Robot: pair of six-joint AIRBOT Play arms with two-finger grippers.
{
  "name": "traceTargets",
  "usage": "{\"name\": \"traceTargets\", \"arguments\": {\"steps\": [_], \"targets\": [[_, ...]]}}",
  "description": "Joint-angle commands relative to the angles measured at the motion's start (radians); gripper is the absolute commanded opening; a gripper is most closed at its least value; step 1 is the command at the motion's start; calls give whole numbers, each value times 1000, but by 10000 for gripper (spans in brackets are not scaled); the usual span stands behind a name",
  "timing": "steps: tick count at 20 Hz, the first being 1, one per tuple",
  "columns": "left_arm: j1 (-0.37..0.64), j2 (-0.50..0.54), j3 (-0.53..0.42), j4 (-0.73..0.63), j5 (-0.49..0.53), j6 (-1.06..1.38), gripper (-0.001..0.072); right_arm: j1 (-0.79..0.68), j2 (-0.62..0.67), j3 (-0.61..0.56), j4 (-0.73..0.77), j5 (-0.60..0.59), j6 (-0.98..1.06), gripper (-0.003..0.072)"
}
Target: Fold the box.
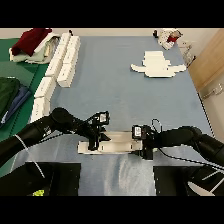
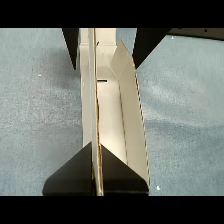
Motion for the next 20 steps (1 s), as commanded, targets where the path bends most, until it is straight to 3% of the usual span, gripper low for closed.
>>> {"name": "traceTargets", "arguments": {"steps": [1, 6, 8, 20], "targets": [[0, -1, 0, 0, 0, 0, 15, 8, -35, -1, 4, 3, -13, 717], [0, -1, 0, 0, 0, 0, 15, 57, -94, -1, 6, 43, -30, 712], [0, -1, 0, 0, 0, 0, 15, 57, -117, -1, 7, 62, -60, 644], [0, -1, 0, 0, 0, 0, 15, 57, -155, -9, 1, 84, -67, 630]]}}
